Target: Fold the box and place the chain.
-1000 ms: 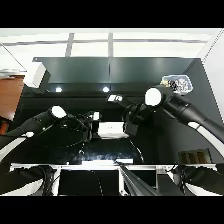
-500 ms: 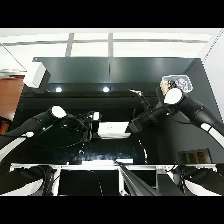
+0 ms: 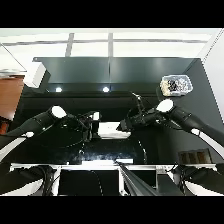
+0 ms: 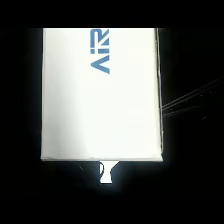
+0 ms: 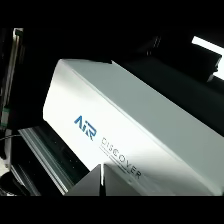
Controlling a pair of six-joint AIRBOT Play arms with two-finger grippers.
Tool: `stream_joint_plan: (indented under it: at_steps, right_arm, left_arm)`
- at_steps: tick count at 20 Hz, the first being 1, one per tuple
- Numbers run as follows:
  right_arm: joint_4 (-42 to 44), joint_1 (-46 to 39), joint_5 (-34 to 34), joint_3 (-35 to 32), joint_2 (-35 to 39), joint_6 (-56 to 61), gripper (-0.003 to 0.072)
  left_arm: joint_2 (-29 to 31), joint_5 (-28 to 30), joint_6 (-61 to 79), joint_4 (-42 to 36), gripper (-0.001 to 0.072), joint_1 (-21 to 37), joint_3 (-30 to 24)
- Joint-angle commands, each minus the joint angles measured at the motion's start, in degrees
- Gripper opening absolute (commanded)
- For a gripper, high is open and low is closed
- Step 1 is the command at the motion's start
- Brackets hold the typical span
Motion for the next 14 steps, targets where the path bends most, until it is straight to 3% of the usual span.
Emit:
stream_joint_plan:
  at_steps: [1, 9, 14]
  right_arm:
    - [-0.7, 1.5, -1.5, -0.2, -2.4, 0.4, 0.0036]
    - [0.6, 1.0, -0.7, -0.1, -2.2, 0.3, 0.0036]
    - [-1.0, -6.9, 8.3, 3.7, 3.6, -0.7, 0.0035]
  left_arm:
    - [0.0, 0.0, -0.1, 0.0, 0.0392, 0.0, 0.0]
    - [0.0, 0.0, -0.1, 0.0, 0.0402, 0.0, 0.0]
    - [0.3, -0.2, -1.9, 0.0, 0.0408, 0.1, 0.0]
